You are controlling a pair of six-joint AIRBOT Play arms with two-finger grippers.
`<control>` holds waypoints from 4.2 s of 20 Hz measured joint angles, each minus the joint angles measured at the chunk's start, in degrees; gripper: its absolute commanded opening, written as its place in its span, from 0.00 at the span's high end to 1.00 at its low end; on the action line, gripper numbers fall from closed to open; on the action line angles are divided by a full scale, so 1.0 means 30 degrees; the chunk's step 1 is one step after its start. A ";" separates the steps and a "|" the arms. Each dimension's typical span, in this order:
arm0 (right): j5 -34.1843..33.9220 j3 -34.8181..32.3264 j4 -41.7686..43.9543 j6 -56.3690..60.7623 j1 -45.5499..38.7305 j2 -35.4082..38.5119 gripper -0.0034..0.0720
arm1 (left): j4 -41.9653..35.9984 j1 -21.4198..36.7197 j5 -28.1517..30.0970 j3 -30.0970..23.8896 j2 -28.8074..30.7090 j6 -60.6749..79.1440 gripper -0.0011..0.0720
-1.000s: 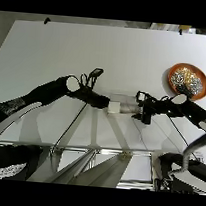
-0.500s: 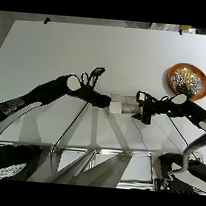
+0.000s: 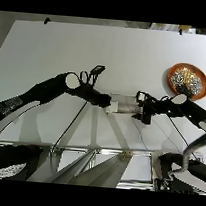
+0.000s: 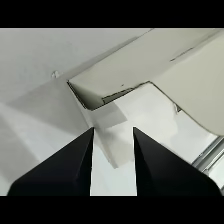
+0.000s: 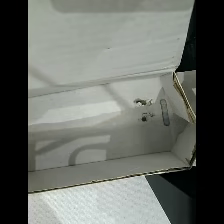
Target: Fold the box and place the chain.
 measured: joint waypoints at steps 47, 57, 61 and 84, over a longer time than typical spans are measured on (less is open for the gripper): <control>0.0029 0.0000 0.0000 0.0015 -0.0015 0.0000 0.43 | 1.0331 -0.4568 -0.8094 1.0105 -0.7715 -1.6560 0.88; 0.0000 0.0000 0.0015 -0.0015 0.0000 0.0000 0.43 | 0.9486 -0.2630 -0.9158 1.0105 -0.4656 -1.1103 0.61; 0.0000 0.0000 0.0007 -0.0007 0.0000 0.0000 0.43 | 0.9398 -0.1231 -1.0193 0.9879 -0.2419 -0.4575 0.30; 0.0000 0.0000 0.0007 0.0007 0.0000 0.0000 0.43 | -0.6492 0.1341 0.0364 -0.1778 -0.2645 3.2436 0.02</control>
